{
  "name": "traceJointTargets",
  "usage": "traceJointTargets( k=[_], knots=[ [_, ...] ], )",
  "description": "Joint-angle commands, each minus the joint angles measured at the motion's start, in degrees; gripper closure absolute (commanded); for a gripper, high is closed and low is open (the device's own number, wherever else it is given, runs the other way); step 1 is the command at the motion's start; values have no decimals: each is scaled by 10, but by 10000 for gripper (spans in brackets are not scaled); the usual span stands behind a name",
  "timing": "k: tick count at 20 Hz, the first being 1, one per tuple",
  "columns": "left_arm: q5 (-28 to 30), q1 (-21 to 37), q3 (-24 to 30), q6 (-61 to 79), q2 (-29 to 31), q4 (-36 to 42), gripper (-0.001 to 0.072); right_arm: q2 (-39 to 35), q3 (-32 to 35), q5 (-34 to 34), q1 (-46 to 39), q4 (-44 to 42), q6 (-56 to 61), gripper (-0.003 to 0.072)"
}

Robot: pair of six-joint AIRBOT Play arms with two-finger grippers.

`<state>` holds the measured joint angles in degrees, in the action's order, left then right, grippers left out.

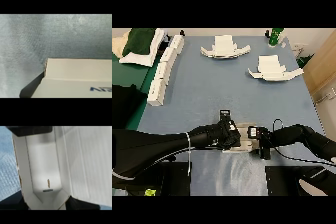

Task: Fold the box.

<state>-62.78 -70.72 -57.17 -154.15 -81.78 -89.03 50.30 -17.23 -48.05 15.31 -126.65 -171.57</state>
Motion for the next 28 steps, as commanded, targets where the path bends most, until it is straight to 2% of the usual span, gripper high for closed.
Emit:
traceJointTargets(
  k=[1, 5, 6, 7, 8, 10, 13, 18, 19, 20, 21, 23, 26, 28],
  knots=[
    [-3, 0, -2, -13, -3, -10, 695, 0, 0, 0, 0, 0, -2, 182],
    [-2, 0, -3, -13, -2, -8, 693, 0, 0, 0, 0, 0, -2, 182],
    [-3, 0, -4, -11, -2, -8, 626, 0, 0, 0, 0, 0, -2, 181],
    [-5, 0, -6, -10, -2, -8, 342, 0, 0, 0, 0, 0, -2, 182],
    [-12, 0, -9, -11, -2, -6, 162, 0, 0, 0, 0, 0, -2, 182],
    [-29, 0, -21, 0, 12, 0, 160, 0, 0, 0, 0, 0, -2, 182],
    [-66, 0, -41, 3, 64, -24, 160, 0, 0, 0, 0, 0, -2, 181],
    [-144, 0, -44, 3, 170, -75, 173, 0, 0, 0, 0, 0, -2, 182],
    [-143, 0, -44, 3, 184, -77, 300, 0, 0, 0, 0, 0, -2, 182],
    [-143, 0, -44, 4, 196, -80, 658, 0, 0, 0, 0, 0, -2, 182],
    [-141, 1, -44, 23, 202, -88, 696, 0, 0, 0, 0, 0, -2, 182],
    [-132, 11, -44, 60, 203, -94, 696, 0, 0, 0, 0, 0, -2, 182],
    [-65, 37, -44, 161, 203, -96, 695, 0, 0, 0, 0, 0, -2, 182],
    [-50, 41, -44, 249, 203, -114, 696, 0, 0, 0, 0, 0, -2, 182]
  ],
)
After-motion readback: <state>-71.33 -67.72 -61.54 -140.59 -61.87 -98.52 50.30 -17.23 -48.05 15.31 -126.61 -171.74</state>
